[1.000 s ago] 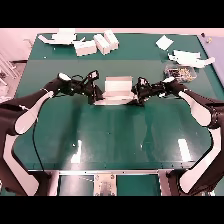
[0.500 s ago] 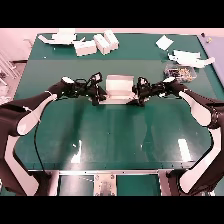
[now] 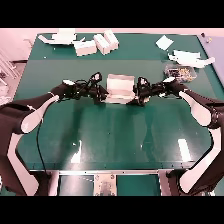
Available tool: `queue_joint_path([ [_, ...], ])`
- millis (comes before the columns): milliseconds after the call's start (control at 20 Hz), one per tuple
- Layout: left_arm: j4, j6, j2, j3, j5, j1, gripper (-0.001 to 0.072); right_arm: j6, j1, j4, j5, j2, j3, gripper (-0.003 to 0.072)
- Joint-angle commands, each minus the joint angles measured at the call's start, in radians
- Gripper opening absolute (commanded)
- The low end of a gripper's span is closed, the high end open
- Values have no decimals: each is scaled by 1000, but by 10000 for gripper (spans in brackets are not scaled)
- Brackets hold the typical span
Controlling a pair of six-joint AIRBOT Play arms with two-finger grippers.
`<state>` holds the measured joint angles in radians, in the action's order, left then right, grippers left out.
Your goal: Fold the box and place the chain.
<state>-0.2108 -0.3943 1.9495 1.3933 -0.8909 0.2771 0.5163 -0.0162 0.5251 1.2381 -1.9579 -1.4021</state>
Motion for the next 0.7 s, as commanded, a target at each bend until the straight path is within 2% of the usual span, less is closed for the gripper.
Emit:
queue_joint_path([
  [0, 17, -8, 6, 1, -11, 0, 296, 0, -1, 0, 1, 0, 0, 563],
  [50, 17, -8, 6, 1, -13, 0, 299, 0, -1, 0, 1, 0, 0, 563],
  [150, 35, -12, 6, 1, -37, 0, 395, 0, -1, 0, 1, 0, 0, 563],
  [350, 62, -29, 6, 1, -64, 1, 396, 0, -1, 0, 1, 0, 0, 563],
  [400, 62, -34, 6, 1, -61, 3, 440, 0, -1, 0, 1, 0, 0, 563],
  [450, 65, -33, 7, 1, -59, 6, 542, 0, -1, 0, 1, 0, 0, 563],
  [650, 69, -34, 13, 1, -52, 13, 549, 0, -1, 0, 1, 0, 0, 563],
])
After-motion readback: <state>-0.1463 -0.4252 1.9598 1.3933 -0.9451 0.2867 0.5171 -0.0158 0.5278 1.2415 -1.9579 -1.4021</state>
